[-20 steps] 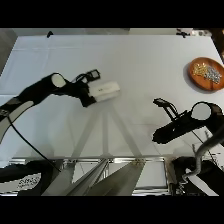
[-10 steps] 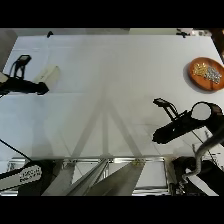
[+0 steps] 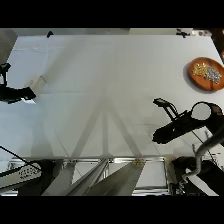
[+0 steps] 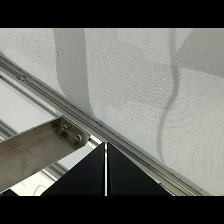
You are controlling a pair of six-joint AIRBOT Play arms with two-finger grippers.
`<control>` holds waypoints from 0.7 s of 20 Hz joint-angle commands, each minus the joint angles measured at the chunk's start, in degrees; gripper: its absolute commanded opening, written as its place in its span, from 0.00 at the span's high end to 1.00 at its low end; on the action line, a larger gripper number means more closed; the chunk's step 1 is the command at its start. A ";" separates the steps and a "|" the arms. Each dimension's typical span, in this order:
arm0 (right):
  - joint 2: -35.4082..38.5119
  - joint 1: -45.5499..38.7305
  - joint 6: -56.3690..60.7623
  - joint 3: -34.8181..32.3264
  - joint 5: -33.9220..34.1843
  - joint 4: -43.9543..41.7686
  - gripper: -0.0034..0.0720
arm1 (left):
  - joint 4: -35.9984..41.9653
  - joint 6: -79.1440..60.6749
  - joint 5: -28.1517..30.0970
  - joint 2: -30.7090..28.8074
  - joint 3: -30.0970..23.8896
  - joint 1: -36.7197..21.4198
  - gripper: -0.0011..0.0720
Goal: Fold the box and place the chain.
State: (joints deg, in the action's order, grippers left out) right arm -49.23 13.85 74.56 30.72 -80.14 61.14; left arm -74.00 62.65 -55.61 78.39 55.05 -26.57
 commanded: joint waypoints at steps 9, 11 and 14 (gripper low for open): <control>0.07 -0.04 0.00 0.04 0.00 0.00 0.93 | -0.63 0.17 -2.29 -6.64 0.07 -0.35 0.03; 0.04 -0.04 0.00 0.04 0.00 0.02 0.93 | -0.39 0.20 -0.57 -11.56 0.07 -0.35 0.03; 0.04 -0.04 0.00 0.04 0.00 0.00 0.93 | 2.16 0.22 0.15 -17.94 0.07 0.98 0.03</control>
State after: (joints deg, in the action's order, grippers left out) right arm -49.23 13.82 74.56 30.72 -80.14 61.17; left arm -73.67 62.85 -56.75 65.91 55.05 -26.50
